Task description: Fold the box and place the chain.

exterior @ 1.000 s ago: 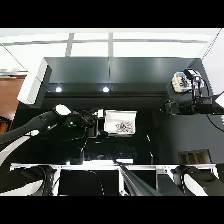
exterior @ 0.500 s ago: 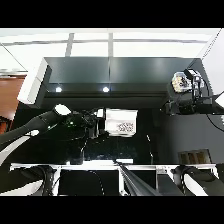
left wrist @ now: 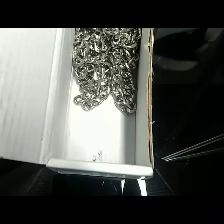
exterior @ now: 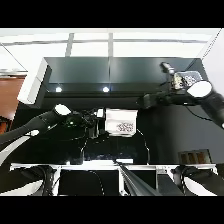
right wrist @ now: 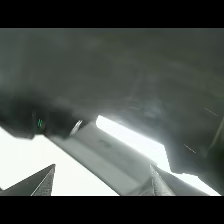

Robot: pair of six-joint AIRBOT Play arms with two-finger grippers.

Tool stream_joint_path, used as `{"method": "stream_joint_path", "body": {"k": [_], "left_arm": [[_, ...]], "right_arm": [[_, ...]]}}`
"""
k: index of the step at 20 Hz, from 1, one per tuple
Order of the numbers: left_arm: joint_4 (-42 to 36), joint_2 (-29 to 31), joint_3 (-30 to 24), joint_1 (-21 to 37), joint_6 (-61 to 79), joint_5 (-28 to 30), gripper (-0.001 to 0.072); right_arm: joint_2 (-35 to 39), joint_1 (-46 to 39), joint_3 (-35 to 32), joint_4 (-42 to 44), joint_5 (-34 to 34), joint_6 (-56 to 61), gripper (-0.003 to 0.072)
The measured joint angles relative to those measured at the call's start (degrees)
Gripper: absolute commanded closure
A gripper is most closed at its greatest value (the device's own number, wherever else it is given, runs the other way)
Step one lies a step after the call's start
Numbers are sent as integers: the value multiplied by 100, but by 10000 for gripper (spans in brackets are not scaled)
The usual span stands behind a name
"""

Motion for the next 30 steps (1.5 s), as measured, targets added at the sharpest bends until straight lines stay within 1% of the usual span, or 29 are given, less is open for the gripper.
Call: {"method": "stream_joint_path", "body": {"k": [3, 5, 8, 11, 14, 15, 16, 17, 18, 20, 22, 23, 27, 30], "left_arm": [[-2, 2, 0, 0, 0, 0, 361], [-2, 0, 0, 0, 0, 0, 361], [0, 0, 0, 0, 0, 0, 361], [0, 2, 0, 0, -2, -7, 361], [-2, 0, 0, 0, -2, -13, 361], [-2, 0, 0, 0, 0, -13, 360], [0, 0, 0, 0, 0, -13, 361], [-2, 0, 0, 0, 0, -13, 361], [0, 2, 0, 0, 0, -13, 361], [-2, 0, 0, 0, 0, -13, 361], [0, 0, 0, 0, 0, -13, 361], [-2, 0, 0, 0, 0, -15, 361], [0, 0, 0, 0, 0, -15, 361], [0, 2, 0, 0, 0, -13, 361]], "right_arm": [[-173, 343, 166, 46, 254, -1309, -11], [-214, 450, 365, -66, 673, -1784, -11], [-243, 549, 511, -214, 1325, -2157, -11], [-251, 732, 498, -319, 1572, -2570, -11], [-260, 944, 409, -472, 1493, -3051, -10], [-262, 988, 378, -564, 1456, -3178, 3], [-264, 1019, 352, -638, 1412, -3270, 129], [-271, 1045, 321, -717, 1351, -3342, 157], [-273, 1058, 297, -748, 1320, -3401, 143], [-264, 1082, 297, -754, 1281, -3453, 5], [-201, 1086, 431, -765, 1250, -3224, 4], [-149, 1086, 553, -780, 1246, -2997, -16], [31, 984, 1010, -776, 1182, -2140, -13], [-17, 767, 970, -778, 831, -1810, -11]]}}
